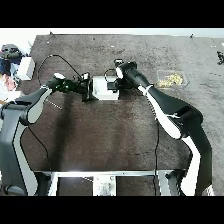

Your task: Fold the box and place the chain.

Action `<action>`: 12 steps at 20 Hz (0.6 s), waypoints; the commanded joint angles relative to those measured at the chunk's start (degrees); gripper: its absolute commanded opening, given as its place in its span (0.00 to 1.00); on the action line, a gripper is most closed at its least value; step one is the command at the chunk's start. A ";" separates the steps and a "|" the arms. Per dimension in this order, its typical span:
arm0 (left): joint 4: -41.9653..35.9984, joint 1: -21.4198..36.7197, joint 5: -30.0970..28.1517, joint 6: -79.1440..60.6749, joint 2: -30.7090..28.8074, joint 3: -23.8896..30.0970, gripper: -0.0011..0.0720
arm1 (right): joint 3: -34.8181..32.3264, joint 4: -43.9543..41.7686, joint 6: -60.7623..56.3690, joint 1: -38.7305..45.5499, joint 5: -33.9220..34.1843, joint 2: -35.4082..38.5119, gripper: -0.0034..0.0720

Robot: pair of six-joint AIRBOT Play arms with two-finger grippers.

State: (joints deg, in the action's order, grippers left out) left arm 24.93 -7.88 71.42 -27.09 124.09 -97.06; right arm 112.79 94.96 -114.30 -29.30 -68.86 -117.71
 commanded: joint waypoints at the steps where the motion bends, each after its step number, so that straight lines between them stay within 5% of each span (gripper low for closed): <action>1: -0.04 0.00 -0.09 0.09 0.02 -0.02 0.41 | 0.04 -0.26 2.19 -0.02 -2.05 2.01 0.45; 7: -0.04 0.00 -0.09 0.09 0.02 -0.02 0.41 | 0.04 2.23 19.21 4.50 -1.20 12.59 0.45; 12: -0.04 0.00 -0.09 0.09 0.02 -0.02 0.41 | -0.04 3.65 23.28 19.28 0.74 17.29 0.45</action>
State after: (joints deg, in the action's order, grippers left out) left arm 24.88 -7.88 71.35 -26.98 124.09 -97.06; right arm 112.81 97.84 -94.63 -17.45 -69.10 -102.67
